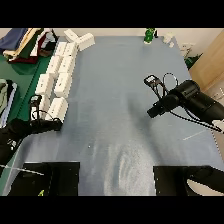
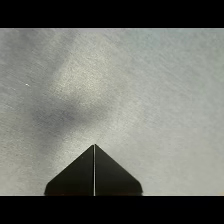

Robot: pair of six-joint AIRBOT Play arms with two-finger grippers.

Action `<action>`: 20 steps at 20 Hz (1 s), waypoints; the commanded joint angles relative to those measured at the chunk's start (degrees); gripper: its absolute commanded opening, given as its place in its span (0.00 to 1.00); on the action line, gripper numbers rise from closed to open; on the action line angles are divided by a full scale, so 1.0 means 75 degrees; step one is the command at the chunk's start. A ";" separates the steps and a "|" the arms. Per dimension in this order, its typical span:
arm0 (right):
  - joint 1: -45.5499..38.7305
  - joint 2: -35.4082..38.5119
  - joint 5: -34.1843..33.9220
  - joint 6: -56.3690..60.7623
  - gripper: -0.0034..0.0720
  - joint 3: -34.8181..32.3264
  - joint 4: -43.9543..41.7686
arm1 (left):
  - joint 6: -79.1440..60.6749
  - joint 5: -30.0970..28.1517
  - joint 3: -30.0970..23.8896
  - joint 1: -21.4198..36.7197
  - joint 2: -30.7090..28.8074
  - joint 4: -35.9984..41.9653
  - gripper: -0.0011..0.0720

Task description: Fold the box.

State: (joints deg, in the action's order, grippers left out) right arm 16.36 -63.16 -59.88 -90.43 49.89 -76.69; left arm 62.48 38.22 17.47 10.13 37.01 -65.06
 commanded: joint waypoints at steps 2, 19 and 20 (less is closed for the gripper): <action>0.0003 -0.0003 0.0000 0.0000 0.05 0.0003 -0.0009 | 0.0041 -0.1253 -0.0070 0.0026 0.0650 0.0149 0.66; 0.0003 -0.0003 0.0000 0.0000 0.05 0.0006 -0.0009 | -0.0667 -0.2235 -0.0070 0.0026 0.1209 0.0137 0.66; 0.0003 -0.0003 0.0000 0.0000 0.05 0.0003 -0.0009 | -0.0667 -0.2226 -0.0070 0.0026 0.1209 0.0137 0.66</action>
State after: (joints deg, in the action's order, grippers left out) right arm 16.36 -63.13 -59.88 -90.45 49.89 -76.71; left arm 57.60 21.71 16.97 10.31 46.04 -64.01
